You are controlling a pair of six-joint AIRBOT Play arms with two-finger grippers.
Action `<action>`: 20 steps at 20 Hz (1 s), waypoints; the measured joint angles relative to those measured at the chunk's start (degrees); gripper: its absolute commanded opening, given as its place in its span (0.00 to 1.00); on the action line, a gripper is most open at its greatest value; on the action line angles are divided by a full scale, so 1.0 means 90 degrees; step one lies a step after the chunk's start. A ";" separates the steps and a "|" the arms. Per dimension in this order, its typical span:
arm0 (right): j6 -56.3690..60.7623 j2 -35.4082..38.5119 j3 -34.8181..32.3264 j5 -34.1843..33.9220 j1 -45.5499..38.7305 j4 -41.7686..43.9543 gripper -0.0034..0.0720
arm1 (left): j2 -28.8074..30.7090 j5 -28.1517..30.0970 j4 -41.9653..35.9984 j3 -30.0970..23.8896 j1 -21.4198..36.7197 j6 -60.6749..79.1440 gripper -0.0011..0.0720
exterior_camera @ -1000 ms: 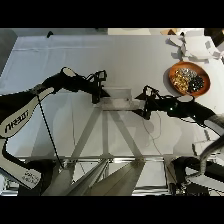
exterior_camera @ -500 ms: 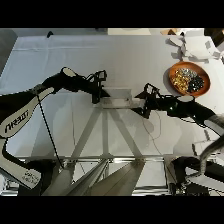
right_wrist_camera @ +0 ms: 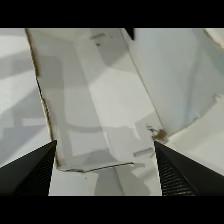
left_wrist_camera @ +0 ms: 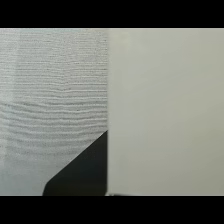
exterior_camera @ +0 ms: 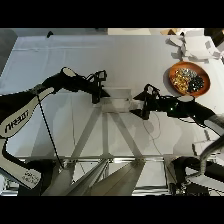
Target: Fold the box and place the chain.
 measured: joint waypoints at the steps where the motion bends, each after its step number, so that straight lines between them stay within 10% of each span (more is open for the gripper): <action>1: 0.0000 -0.0002 0.0000 0.0044 0.0000 -0.0002 0.95 | 0.0000 0.0000 0.0000 0.0000 0.0000 -0.0002 0.03; 20: -0.0049 0.0942 -0.0444 -0.0539 0.0000 -0.1069 0.95 | 0.0000 -0.0002 0.0000 0.0000 0.0000 -0.0007 0.03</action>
